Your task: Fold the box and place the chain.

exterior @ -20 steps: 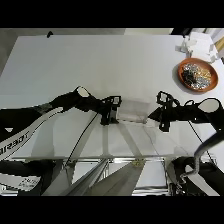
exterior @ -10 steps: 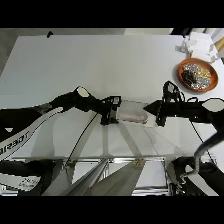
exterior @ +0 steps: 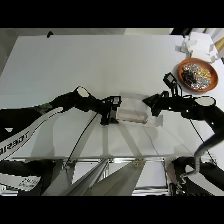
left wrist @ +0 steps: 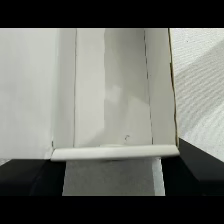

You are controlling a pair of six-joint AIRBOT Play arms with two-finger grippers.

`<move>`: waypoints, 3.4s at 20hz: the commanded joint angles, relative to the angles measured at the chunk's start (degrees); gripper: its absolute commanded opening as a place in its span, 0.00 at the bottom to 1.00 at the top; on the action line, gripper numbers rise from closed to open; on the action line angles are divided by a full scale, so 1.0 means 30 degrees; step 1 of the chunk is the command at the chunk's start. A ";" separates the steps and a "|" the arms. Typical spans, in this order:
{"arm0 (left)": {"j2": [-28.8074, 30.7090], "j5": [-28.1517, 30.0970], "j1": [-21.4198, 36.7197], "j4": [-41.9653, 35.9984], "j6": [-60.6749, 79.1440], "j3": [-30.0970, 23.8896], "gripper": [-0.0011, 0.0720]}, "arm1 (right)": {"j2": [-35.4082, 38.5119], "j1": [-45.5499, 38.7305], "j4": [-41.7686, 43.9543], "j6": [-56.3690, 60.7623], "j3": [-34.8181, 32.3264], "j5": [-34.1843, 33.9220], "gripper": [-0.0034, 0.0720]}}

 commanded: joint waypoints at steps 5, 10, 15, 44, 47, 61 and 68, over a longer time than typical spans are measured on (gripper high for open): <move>0.0007 -0.0015 0.0015 0.0007 0.0000 0.0007 0.30 | -0.2055 0.0000 -0.2739 0.3490 0.0015 -0.1246 0.06; 0.0007 -0.0007 0.0015 0.0007 0.0000 0.0007 0.30 | -0.1698 0.0000 -0.0095 0.3832 0.0029 -0.0219 0.06; 0.0007 -0.0007 0.0015 0.0007 0.0007 0.0007 0.30 | 0.1202 0.0000 -0.0911 0.3708 0.0255 0.1537 0.06; 0.0007 -0.0058 0.0015 0.0007 0.0000 0.0007 0.30 | 0.6215 0.2499 -1.2335 -0.2637 -0.2244 -0.0189 0.31; 0.0007 -0.0058 0.0015 0.0007 0.0000 0.0007 0.30 | 0.6207 0.2499 -1.2393 -0.2987 -0.2390 -0.0233 0.31; 0.0007 -0.0058 0.0015 0.0007 0.0000 0.0007 0.30 | 0.3672 0.2506 -0.9668 -0.3315 -0.2441 -0.1173 0.31; 0.0007 -0.0058 0.0015 0.0007 0.0007 0.0007 0.30 | 0.3614 0.2506 -0.8961 -0.3315 -0.2448 -0.1086 0.31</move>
